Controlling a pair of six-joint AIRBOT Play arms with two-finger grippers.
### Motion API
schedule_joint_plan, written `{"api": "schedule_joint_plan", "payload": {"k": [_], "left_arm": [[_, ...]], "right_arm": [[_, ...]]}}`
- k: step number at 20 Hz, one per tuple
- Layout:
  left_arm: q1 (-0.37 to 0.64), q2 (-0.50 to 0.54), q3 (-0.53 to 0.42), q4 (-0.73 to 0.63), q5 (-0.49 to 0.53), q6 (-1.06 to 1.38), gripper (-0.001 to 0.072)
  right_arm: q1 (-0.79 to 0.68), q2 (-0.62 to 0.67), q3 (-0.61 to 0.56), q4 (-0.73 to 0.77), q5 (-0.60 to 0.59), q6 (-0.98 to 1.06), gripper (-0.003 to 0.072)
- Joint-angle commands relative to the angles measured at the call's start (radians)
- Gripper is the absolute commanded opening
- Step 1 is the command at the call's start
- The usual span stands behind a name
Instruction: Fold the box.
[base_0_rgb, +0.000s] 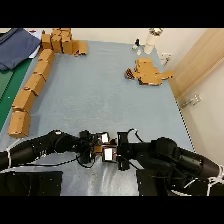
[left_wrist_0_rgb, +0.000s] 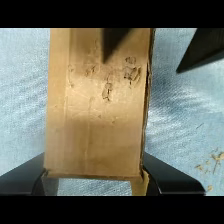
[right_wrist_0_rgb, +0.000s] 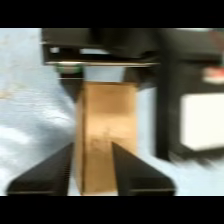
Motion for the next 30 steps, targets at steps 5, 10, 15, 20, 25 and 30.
{"api": "schedule_joint_plan", "payload": {"k": [5,10,15,20,25,30], "left_arm": [[0.0,-0.001,0.0,0.0,0.0,0.0,0.041],[0.0,-0.001,0.0,0.0,0.0,0.0,0.0411],[0.0,-0.001,0.0,0.0,0.0,0.0,0.041],[0.0,-0.001,0.0,0.0,0.0,0.0,0.041],[0.0,-0.001,0.0,0.0,0.0,0.0,0.0411],[0.0,-0.001,0.0,0.0,0.0,0.0,0.0411]], "right_arm": [[0.003,0.22,-0.003,0.05,-0.259,0.747,0.0023],[0.003,0.291,-0.113,0.251,-0.114,1.24,0.0003],[0.018,0.232,-0.322,0.521,0.502,1.367,0.0002],[0.024,0.066,-0.33,0.504,0.716,1.495,0.0002],[0.053,0.033,-0.331,0.49,0.712,1.502,0.0003],[0.055,0.033,-0.331,0.489,0.673,1.501,0.0003]]}}
